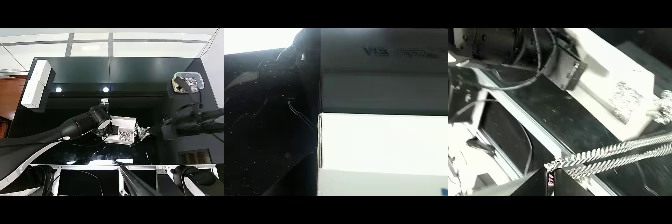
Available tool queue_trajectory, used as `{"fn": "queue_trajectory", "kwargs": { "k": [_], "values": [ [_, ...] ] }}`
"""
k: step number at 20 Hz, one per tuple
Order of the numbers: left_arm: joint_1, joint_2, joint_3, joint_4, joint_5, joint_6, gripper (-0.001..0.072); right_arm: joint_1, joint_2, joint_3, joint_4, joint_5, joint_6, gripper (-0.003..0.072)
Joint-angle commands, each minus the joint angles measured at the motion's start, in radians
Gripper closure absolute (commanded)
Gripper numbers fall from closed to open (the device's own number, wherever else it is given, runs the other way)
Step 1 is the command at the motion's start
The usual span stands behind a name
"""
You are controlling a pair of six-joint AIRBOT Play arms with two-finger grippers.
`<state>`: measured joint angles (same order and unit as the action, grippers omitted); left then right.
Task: Fold the box and place the chain.
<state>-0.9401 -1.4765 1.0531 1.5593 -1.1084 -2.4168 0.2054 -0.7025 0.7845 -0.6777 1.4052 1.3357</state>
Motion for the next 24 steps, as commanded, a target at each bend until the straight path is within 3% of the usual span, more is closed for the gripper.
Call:
{"fn": "queue_trajectory", "kwargs": {
  "k": [1,6,16,17,18,19,24],
  "values": [
    [0.001,0.0,0.0,0.001,0.0,0.0,0.0678,0.057,-0.019,-0.088,0.076,-0.179,-0.014,0.0676],
    [0.001,0.0,0.0,0.0,0.0,0.0,0.0678,0.122,-0.131,-0.091,0.12,-0.293,-0.053,0.0675],
    [0.001,0.0,0.0,0.001,0.0,0.0,0.0678,0.127,-0.245,-0.091,0.059,-0.321,-0.058,0.0671],
    [0.001,0.0,0.0,0.001,0.0,0.0,0.0678,0.127,-0.245,-0.091,0.06,-0.319,-0.057,0.0632],
    [0.001,0.0,0.0,0.001,0.0,0.0,0.0678,0.121,-0.245,-0.09,0.056,-0.305,-0.057,0.0371],
    [0.001,0.0,0.0,0.001,0.0,0.0,0.0678,0.1,-0.243,-0.087,0.046,-0.274,-0.058,0.0293],
    [0.001,0.0,0.0,0.0,0.0,0.0,0.0678,-0.232,-0.142,-0.077,-0.092,-0.103,-0.143,0.0306]
  ]
}}
